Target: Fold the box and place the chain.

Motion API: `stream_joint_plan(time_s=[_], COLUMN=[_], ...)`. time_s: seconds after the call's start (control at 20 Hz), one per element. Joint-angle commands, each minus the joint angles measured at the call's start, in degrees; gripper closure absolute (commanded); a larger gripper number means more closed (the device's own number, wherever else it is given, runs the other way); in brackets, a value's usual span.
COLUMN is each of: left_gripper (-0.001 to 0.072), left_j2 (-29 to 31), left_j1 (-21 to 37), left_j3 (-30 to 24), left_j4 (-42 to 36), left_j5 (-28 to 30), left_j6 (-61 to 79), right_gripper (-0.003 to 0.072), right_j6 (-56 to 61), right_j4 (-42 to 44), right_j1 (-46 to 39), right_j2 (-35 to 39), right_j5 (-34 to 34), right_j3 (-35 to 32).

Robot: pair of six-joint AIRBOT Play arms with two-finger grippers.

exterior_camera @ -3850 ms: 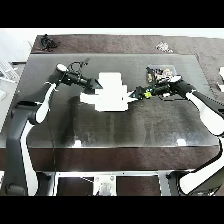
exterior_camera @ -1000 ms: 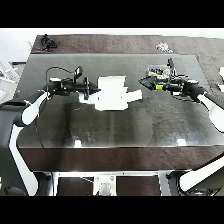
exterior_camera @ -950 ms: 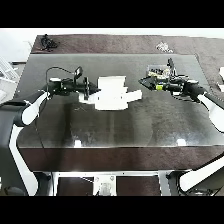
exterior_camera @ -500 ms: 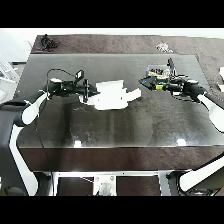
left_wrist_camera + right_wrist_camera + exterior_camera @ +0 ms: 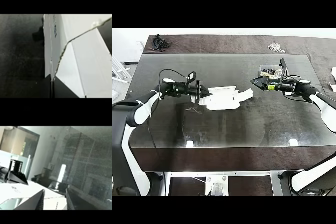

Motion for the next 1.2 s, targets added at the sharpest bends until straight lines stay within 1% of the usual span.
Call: stream_joint_plan(time_s=[0.0, 0.15, 0.25, 0.35, 0.6, 0.8, 1.0, 1.15], left_gripper=[0.0694, 0.0694, 0.0694, 0.0694, 0.0694, 0.0694, 0.0694, 0.0694], left_j2=[0.07, 0.07, 0.07, 0.00, -0.59, -0.83, -2.45, -2.12], left_j1=[1.25, 3.69, 3.63, 3.04, 1.03, 0.92, 0.92, 0.92], left_j3=[0.44, 3.21, 4.50, 4.39, 4.37, 4.26, 4.26, 4.26], left_j4=[-0.33, -0.83, 0.00, 0.17, 2.67, 3.50, 3.48, 3.32], left_j5=[-3.56, -6.25, -7.04, -7.54, -5.75, -3.98, -3.96, -4.04], left_j6=[-0.55, -4.42, -5.66, -5.64, -4.55, -4.55, -4.55, -4.57], right_gripper=[0.0344, 0.0344, 0.0344, 0.0344, 0.0344, 0.0344, 0.0344, 0.0344], right_j6=[0.02, 0.02, 0.02, 0.00, -1.27, -1.49, -1.55, -2.84], right_j4=[0.00, 0.02, 0.02, 0.00, 0.04, -0.02, -0.02, -0.02], right_j1=[0.09, 0.50, 1.60, 2.64, 2.93, 2.93, 2.93, 2.93], right_j2=[-0.02, -0.07, -0.33, -0.42, -0.42, -0.42, -0.42, -0.42], right_j5=[-0.02, -0.15, -0.81, -1.73, -2.40, -2.38, -2.40, -2.45], right_j3=[-0.02, -0.02, 0.00, 0.00, 0.00, 0.00, 0.00, 0.00])
